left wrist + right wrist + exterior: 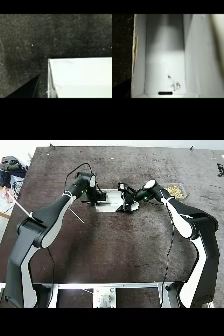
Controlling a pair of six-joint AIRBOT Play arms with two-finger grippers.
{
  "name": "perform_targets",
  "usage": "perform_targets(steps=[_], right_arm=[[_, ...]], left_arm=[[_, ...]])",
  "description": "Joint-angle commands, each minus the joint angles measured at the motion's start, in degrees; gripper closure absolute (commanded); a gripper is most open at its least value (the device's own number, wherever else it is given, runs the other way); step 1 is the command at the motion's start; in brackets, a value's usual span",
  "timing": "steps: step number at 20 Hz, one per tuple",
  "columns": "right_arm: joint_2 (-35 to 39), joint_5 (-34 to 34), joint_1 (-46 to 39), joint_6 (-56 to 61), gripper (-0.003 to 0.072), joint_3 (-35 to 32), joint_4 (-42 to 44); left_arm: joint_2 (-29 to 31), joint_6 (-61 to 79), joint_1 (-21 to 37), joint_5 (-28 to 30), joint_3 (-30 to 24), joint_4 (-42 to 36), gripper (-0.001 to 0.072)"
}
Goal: Fold the box and place the chain.
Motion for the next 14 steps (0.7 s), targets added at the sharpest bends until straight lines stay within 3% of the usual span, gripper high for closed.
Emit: perform_targets(steps=[1, 2, 3, 6, 8, 12, 13, 14], right_arm=[[-0.02, 0.04, 0.02, 0.02, 0.0148, 0.02, 0.0], [-0.02, 0.04, 0.02, 0.02, 0.0148, 0.02, -0.02], [-0.02, 0.04, 0.02, 0.0, 0.0148, 0.02, 0.0], [-0.02, 0.04, 0.02, 0.02, 0.0148, 0.02, -0.02], [-0.02, 0.04, 0.02, 0.02, 0.0148, 0.02, -0.02], [-0.02, 0.04, 0.02, 0.0, 0.0148, 0.02, -0.02], [-0.02, 0.04, 0.02, 0.0, 0.0148, 0.02, -0.02], [-0.02, 0.04, 0.02, 0.0, 0.0148, 0.02, 0.0]], left_arm=[[-0.17, -1.31, -0.81, 0.2, 0.15, 3.85, 0.0485], [-0.17, -1.42, -0.79, 0.26, 0.15, 3.85, 0.0487], [-0.17, -1.53, -0.79, 0.22, 0.26, 4.15, 0.0594], [-0.17, -1.51, -0.79, -0.02, 0.31, 4.28, 0.0608], [-0.17, -1.44, -0.79, -0.35, 0.31, 4.26, 0.0699], [-0.17, -1.2, -0.79, -0.37, 0.31, 4.24, 0.0698], [-0.15, -0.42, -0.79, -0.44, 0.31, 3.93, 0.0674], [-0.11, 2.34, -0.79, -0.35, 0.31, 2.08, 0.0396]])
